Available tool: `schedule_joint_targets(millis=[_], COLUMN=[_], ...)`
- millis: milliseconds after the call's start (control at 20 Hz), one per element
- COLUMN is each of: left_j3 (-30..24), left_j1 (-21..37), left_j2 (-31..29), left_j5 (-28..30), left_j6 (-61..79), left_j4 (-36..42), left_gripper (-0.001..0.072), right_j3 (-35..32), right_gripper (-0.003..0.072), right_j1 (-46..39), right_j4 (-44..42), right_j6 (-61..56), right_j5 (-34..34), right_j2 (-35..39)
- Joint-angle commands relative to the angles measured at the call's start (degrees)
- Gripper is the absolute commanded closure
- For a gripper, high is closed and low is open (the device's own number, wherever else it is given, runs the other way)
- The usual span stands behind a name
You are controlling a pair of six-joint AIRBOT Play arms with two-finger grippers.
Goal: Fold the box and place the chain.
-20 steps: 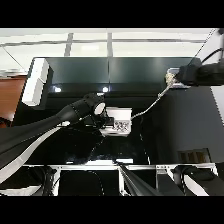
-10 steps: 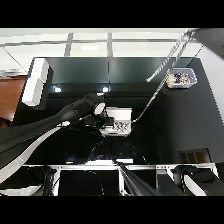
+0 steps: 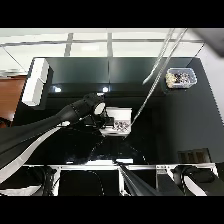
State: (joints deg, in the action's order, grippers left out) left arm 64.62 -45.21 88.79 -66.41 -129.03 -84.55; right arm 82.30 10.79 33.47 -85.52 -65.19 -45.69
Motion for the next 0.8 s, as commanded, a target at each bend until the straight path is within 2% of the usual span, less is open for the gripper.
schedule_joint_targets(millis=[0, 150, 250, 450, 750], left_j3=[0.0, 0.0, 0.0, 0.0, 0.0], left_j1=[0.0, 0.0, 0.0, 0.0, 0.0], left_j2=[0.0, 0.0, 0.0, 0.0, 0.0], left_j5=[-0.1, -0.1, -0.2, -0.2, -0.2], left_j6=[0.0, 0.0, 0.0, 0.0, 0.0], left_j4=[0.0, 0.0, 0.0, 0.0, 0.0], left_gripper=[0.068, 0.068, 0.068, 0.068, 0.068], right_j3=[-10.4, -19.5, -20.7, -16.5, -5.2], right_gripper=[0.0669, 0.0669, 0.0669, 0.0669, 0.0669], right_j1=[6.4, 10.9, 11.3, 11.1, 11.1], right_j4=[1.6, 1.5, 1.4, 1.2, 3.2], right_j6=[-0.8, -1.0, -1.2, -1.0, -1.3], right_j5=[1.6, 6.9, 8.2, 9.5, 9.6], right_j2=[-0.1, -0.2, -0.2, -0.2, -0.2])
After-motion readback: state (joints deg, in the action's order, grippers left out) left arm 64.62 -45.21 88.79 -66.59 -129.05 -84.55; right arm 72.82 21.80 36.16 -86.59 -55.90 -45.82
